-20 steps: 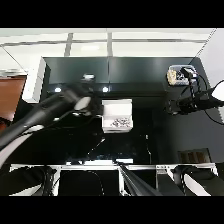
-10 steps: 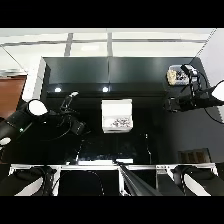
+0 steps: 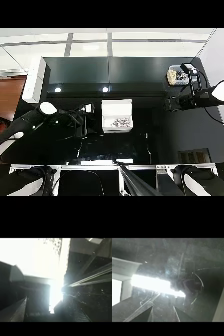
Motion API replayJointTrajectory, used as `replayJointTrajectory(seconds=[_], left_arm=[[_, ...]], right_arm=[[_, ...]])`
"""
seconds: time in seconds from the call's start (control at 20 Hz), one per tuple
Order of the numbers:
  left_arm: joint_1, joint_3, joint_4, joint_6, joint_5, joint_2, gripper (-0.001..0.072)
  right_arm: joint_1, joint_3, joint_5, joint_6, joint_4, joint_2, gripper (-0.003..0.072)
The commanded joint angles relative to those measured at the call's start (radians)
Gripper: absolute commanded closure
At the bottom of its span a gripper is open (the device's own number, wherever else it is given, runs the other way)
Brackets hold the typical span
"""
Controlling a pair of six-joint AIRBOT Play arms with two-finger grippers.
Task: Fold the box and place the chain.
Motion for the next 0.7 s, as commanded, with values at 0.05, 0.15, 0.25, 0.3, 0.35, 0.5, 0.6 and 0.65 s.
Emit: replayJointTrajectory(seconds=[0.05,0.15,0.25,0.3,0.35,0.5,0.6,0.65], left_arm=[[-0.015,0.053,-0.089,0.142,0.019,-0.088,-0.0011],[-0.023,0.071,-0.098,0.142,0.018,-0.104,-0.0011],[-0.040,0.081,-0.098,0.143,0.019,-0.116,-0.0011],[-0.048,0.085,-0.099,0.144,0.021,-0.121,-0.0011],[-0.054,0.089,-0.099,0.144,0.020,-0.127,-0.0010],[-0.064,0.093,-0.099,0.135,0.018,-0.147,-0.0005],[-0.067,0.095,-0.098,0.132,0.022,-0.149,-0.0005],[-0.067,0.095,-0.098,0.132,0.023,-0.150,-0.0004]], right_arm=[[0.000,0.000,-0.004,-0.002,0.000,-0.001,0.0371],[0.000,0.000,-0.004,-0.002,0.000,-0.002,0.0371],[0.000,0.000,-0.011,-0.002,0.000,-0.002,0.0371],[0.000,0.000,-0.018,-0.002,0.000,-0.002,0.0371],[0.000,0.000,-0.022,-0.002,0.000,-0.002,0.0371],[0.000,0.000,-0.022,-0.001,0.000,-0.002,0.0371],[0.000,0.000,-0.023,-0.002,0.000,-0.003,0.0371],[0.000,0.000,-0.028,-0.002,0.000,-0.004,0.0371]])
